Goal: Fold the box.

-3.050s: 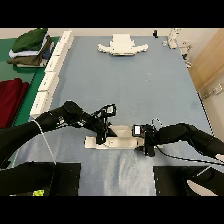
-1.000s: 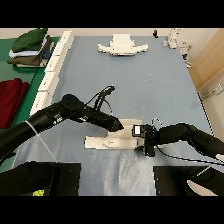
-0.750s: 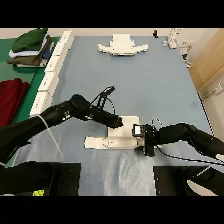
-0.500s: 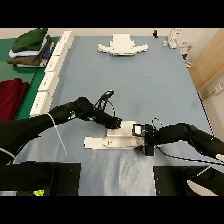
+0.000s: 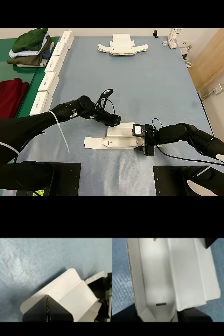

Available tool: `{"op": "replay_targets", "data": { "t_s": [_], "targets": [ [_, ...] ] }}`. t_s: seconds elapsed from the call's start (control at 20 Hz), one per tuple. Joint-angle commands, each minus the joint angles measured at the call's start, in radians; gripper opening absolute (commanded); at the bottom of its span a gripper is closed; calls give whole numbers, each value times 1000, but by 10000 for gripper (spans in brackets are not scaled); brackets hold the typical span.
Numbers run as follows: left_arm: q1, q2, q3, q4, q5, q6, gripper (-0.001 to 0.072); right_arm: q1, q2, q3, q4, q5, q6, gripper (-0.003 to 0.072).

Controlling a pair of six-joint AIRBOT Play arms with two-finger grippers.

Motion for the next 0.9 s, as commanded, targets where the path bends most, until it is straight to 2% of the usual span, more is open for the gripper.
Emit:
{"op": "replay_targets", "data": {
  "t_s": [0.0,0.1,0.35,0.6,0.75,0.85],
  "targets": [
    [1,37,42,2,-31,83,13,1,-1,0,0,0,1,481],
    [1,113,48,21,-65,134,12,1,-1,0,0,0,1,482],
    [-1,378,27,240,-233,107,11,1,-1,0,0,0,1,482],
    [0,627,-123,360,-282,117,12,1,-1,0,0,0,1,482],
    [0,722,-196,397,-283,212,13,1,-1,0,0,0,1,482],
    [3,753,-224,402,-297,360,14,1,-1,0,0,0,1,482]
  ]
}}
